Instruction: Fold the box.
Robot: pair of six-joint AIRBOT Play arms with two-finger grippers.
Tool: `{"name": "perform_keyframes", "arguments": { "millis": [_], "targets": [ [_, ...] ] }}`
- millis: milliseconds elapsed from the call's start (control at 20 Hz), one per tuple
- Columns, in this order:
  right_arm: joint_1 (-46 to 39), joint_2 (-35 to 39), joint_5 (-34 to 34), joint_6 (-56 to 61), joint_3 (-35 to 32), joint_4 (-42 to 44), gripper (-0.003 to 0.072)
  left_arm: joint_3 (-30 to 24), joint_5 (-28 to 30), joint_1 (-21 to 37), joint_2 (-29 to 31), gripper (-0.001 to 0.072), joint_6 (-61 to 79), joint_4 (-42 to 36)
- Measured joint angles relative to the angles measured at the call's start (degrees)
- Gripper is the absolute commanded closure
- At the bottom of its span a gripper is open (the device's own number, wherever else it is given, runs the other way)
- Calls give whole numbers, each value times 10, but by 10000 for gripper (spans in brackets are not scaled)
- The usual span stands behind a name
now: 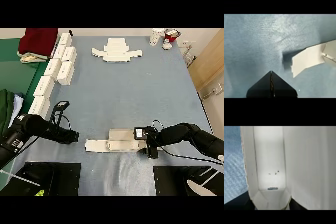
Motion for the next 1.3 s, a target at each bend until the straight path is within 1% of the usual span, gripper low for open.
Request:
{"name": "perform_keyframes", "arguments": {
  "millis": [100,200,400,600,750,900,1100,1150,1200,1300],
  "targets": [
    [0,0,0,0,0,0,186,-31,17,17,-10,697,16,-53],
    [0,0,0,0,0,0,186,-62,46,18,-24,698,40,-115],
    [0,0,0,0,0,0,186,-93,112,-21,-52,697,80,-210],
    [0,0,0,0,0,0,186,-102,171,-86,-71,697,99,-277],
    [0,0,0,0,0,0,186,-103,200,-126,-75,697,103,-310],
    [0,0,0,0,0,0,186,-97,214,-146,-77,696,106,-340],
    [0,0,0,0,0,0,186,-83,221,-153,-77,691,110,-355],
    [0,0,0,0,0,0,186,-81,221,-154,-77,495,110,-356],
    [0,0,0,0,0,0,186,-79,223,-154,-77,345,110,-358],
    [0,0,0,0,0,0,186,-77,223,-155,-77,365,108,-360]
  ]
}}
